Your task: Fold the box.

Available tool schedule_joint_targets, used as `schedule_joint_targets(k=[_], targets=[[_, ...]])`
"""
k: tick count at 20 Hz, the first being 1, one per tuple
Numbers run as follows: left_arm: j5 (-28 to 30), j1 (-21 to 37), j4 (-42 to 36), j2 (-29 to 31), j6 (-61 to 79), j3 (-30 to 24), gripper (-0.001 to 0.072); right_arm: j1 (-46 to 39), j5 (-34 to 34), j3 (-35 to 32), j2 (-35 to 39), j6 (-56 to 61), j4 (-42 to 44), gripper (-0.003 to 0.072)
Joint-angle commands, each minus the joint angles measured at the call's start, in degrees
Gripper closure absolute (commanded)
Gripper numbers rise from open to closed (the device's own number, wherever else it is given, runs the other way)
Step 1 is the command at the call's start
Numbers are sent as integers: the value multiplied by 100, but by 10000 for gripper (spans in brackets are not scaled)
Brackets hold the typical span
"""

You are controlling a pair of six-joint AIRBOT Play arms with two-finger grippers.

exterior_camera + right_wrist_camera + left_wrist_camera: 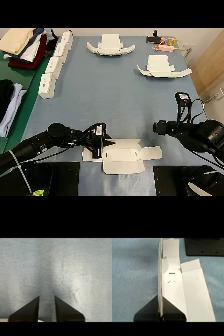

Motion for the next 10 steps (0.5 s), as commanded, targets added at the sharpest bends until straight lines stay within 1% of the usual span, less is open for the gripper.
schedule_joint_targets(k=[1,6,10], targets=[[-144,-2,15,-13,-72,-15,694,0,-2,2,-2,0,44,383],[-295,-9,22,-13,-157,-225,694,0,-2,2,0,0,94,383],[-240,-2,33,-11,-153,-227,694,0,-39,2,2,-2,271,386]])
